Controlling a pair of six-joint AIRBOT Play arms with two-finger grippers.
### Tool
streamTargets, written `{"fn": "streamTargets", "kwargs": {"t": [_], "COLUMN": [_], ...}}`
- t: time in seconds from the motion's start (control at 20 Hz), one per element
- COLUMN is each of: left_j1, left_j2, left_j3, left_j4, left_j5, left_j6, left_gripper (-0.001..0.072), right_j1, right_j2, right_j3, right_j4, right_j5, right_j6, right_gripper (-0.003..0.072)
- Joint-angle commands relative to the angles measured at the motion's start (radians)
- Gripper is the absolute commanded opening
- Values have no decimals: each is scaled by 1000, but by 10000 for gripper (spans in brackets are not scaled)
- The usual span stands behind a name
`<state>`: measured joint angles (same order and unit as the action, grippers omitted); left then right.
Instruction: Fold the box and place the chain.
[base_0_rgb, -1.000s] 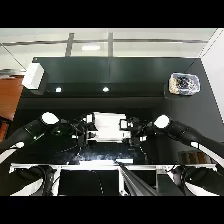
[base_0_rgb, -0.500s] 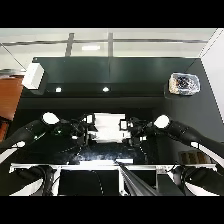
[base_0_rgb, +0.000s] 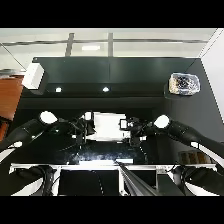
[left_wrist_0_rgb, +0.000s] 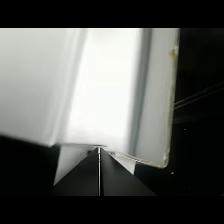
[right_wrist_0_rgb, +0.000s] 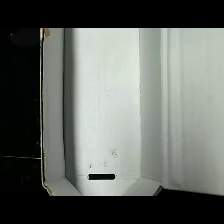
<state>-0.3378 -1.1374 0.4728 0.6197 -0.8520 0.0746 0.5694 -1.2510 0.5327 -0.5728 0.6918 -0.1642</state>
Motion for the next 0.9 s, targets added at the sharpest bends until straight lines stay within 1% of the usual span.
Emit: {"fn": "streamTargets", "kwargs": {"t": [0.0, 0.1, 0.2, 0.3, 0.4, 0.45, 0.5, 0.55, 0.6, 0.7, 0.75, 0.85], "left_j1": [88, 169, 272, 386, 484, 521, 564, 609, 657, 729, 731, 696], "left_j2": [76, 135, 176, 178, 175, 173, 168, 156, 135, 69, 34, -43], "left_j3": [4, 4, 4, 4, 4, 1, -11, -24, -34, -50, -56, -58], "left_j4": [100, 124, 128, 153, 203, 228, 244, 245, 244, 234, 234, 218], "left_j5": [-46, -55, -79, -146, -235, -240, -222, -194, -190, -215, -222, -246], "left_j6": [-179, -312, -492, -642, -689, -745, -932, -1102, -1210, -1252, -1252, -1250], "left_gripper": [31, 31, 32, 34, 33, 33, 34, 34, 34, 33, 34, 33], "right_j1": [0, 0, 0, 0, 0, 0, 0, 0, 0, 0, 0, 0], "right_j2": [-1, -1, -1, -1, -1, -1, -1, -1, -1, -1, -1, -1], "right_j3": [1, 1, 1, 1, 1, 1, 1, 1, 1, 1, 1, 1], "right_j4": [0, 0, 0, 0, -1, -1, 0, 0, -1, -1, -1, -1], "right_j5": [3, 3, 3, 3, 3, 3, 3, 3, 3, 3, 3, 3], "right_j6": [-2, -2, -2, -2, -2, -2, -2, -2, -2, -2, -2, -2], "right_gripper": [202, 201, 201, 201, 201, 201, 201, 201, 201, 201, 201, 201]}}
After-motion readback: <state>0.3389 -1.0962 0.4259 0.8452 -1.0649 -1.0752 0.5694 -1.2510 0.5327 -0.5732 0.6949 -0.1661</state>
